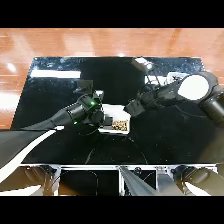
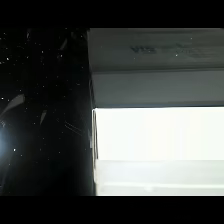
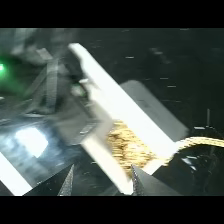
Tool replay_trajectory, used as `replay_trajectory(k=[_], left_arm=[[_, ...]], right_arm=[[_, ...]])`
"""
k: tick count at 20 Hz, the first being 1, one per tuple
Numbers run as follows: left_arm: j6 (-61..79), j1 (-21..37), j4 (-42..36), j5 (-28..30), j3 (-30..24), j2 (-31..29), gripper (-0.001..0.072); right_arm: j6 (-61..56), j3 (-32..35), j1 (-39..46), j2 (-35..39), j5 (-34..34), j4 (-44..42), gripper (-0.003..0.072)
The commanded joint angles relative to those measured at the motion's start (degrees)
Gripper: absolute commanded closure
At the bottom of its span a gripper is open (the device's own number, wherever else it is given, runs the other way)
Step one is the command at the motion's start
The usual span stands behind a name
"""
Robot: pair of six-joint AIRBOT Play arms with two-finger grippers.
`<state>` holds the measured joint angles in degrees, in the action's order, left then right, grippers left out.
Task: Fold the box and place the chain.
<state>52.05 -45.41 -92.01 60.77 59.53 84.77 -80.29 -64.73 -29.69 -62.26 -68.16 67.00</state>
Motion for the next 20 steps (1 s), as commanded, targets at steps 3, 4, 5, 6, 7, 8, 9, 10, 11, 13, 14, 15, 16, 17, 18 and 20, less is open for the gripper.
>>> replay_trajectory(k=[3, 4, 5, 6, 7, 8, 9, 10, 11, 13, 14, 15, 16, 17, 18, 20], left_arm=[[0.00, 0.00, 0.02, 0.04, 0.00, 0.00, 0.0691], [0.00, 0.00, 0.02, 0.02, 0.00, 0.00, 0.0691], [0.00, 0.00, 0.02, 0.02, 0.00, 0.00, 0.0690], [0.00, 0.00, 0.02, 0.04, 0.00, 0.00, 0.0691], [0.00, 0.00, 0.02, 0.02, 0.00, 0.00, 0.0691], [0.00, 0.00, 0.02, 0.02, 0.00, 0.00, 0.0691], [0.00, 0.00, 0.00, 0.04, 0.00, 0.00, 0.0691], [0.00, 0.00, 0.00, 0.04, 0.00, 0.00, 0.0691], [0.00, 0.00, 0.00, 0.04, 0.00, 0.00, 0.0690], [0.00, 0.00, 0.00, 0.04, 0.00, 0.00, 0.0691], [0.00, 0.00, 0.00, 0.07, 0.00, 0.00, 0.0690], [0.00, 0.00, 0.00, 0.04, 0.00, 0.00, 0.0690], [0.00, 0.00, 0.00, 0.02, 0.00, 0.00, 0.0691], [0.00, 0.00, 0.00, 0.02, 0.00, 0.00, 0.0691], [0.00, 0.00, 0.00, 0.02, 0.00, 0.00, 0.0690], [0.00, 0.00, 0.00, 0.04, 0.00, 0.00, 0.0690]], right_arm=[[-4.46, 2.47, 15.04, 0.00, 0.35, 13.79, 0.0233], [-6.36, 4.11, 18.45, -0.68, 2.12, 16.39, 0.0234], [-6.93, 5.64, 21.64, -2.08, 3.91, 16.61, 0.0235], [-7.02, 6.43, 23.80, -4.24, 5.44, 16.44, 0.0234], [-7.02, 6.47, 24.76, -6.71, 7.10, 16.61, 0.0235], [-6.91, 6.47, 24.92, -9.38, 9.97, 16.70, 0.0236], [-6.91, 6.36, 24.72, -11.76, 12.55, 16.72, 0.0261], [-6.91, 6.08, 24.26, -14.36, 14.88, 17.79, 0.0263], [-6.91, 5.75, 23.82, -16.65, 16.37, 19.69, 0.0263], [-6.56, 4.13, 22.58, -20.92, 15.89, 24.83, 0.0261], [-5.27, 3.58, 21.73, -22.32, 15.98, 27.04, 0.0262], [-4.26, 3.28, 20.92, -23.08, 16.22, 28.28, 0.0261], [-3.85, 3.04, 20.06, -23.50, 16.61, 29.09, 0.0261], [-3.82, 2.86, 19.30, -23.67, 17.16, 29.29, 0.0261], [-3.85, 2.73, 18.62, -23.69, 18.21, 29.20, 0.0262], [-3.91, 2.60, 17.40, -23.71, 19.85, 29.18, 0.0262]])
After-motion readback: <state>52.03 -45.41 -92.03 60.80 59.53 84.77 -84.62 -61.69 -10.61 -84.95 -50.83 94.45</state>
